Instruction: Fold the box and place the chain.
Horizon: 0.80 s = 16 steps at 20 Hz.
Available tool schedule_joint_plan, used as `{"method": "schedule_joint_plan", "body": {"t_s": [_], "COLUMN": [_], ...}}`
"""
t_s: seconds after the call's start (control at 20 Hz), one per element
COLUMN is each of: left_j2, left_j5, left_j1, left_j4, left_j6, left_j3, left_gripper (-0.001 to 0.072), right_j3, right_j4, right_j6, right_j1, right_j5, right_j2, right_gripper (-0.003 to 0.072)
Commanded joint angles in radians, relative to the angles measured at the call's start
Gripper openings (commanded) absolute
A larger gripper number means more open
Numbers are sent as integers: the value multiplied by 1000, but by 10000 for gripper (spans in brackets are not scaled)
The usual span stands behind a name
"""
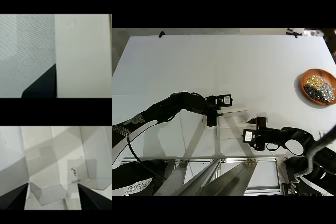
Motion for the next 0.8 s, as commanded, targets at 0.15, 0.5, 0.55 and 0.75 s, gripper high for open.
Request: {"method": "schedule_joint_plan", "body": {"t_s": [0.15, 0.5, 0.55, 0.75], "left_j2": [1, 1, 1, 1], "left_j5": [0, 0, 0, 0], "left_j1": [0, 0, 0, 0], "left_j4": [0, 0, 0, 0], "left_j6": [0, 0, 0, 0], "left_j3": [-1, -1, -1, -1], "left_gripper": [11, 11, 11, 11], "right_j3": [-48, -48, -48, -47], "right_j4": [11, 26, 44, 70], "right_j6": [0, 0, 0, 0], "right_j1": [2, 2, 2, 1], "right_j5": [-29, -109, -134, -212], "right_j2": [19, -52, -55, -55], "right_gripper": [708, 707, 707, 706]}}
